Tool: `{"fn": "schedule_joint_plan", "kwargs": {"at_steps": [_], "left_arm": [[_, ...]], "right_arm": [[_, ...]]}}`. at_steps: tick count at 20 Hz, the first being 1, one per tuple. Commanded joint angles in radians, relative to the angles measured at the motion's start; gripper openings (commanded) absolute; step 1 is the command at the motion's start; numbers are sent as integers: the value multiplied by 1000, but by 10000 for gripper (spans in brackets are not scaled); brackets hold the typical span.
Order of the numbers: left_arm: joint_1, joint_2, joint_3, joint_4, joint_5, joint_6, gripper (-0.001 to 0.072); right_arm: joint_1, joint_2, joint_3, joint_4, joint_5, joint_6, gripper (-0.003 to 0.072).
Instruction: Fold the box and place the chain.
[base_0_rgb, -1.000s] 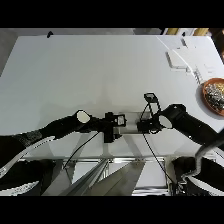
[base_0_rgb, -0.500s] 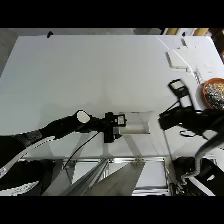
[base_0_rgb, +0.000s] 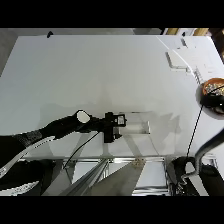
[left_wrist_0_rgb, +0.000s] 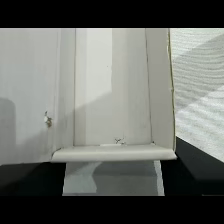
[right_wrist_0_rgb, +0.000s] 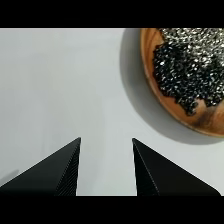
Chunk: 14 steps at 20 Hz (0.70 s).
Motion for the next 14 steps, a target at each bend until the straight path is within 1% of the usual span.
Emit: {"fn": "schedule_joint_plan", "kwargs": {"at_steps": [1,2,4,6,8,9,14], "left_arm": [[0,1,0,0,0,0,331],[0,1,0,0,0,0,331],[0,1,0,0,0,0,331],[0,1,0,0,0,1,332],[0,1,0,0,0,1,331],[0,1,0,0,0,0,331],[0,1,0,0,0,0,331]], "right_arm": [[-122,-155,79,37,-109,-13,359],[-144,-221,135,45,-95,-20,359],[-197,-364,261,79,-21,-36,359],[-238,-481,361,148,55,-134,359],[-257,-538,382,183,59,-190,354],[-266,-559,382,181,52,-190,316],[-344,-650,382,196,79,-202,311]]}}
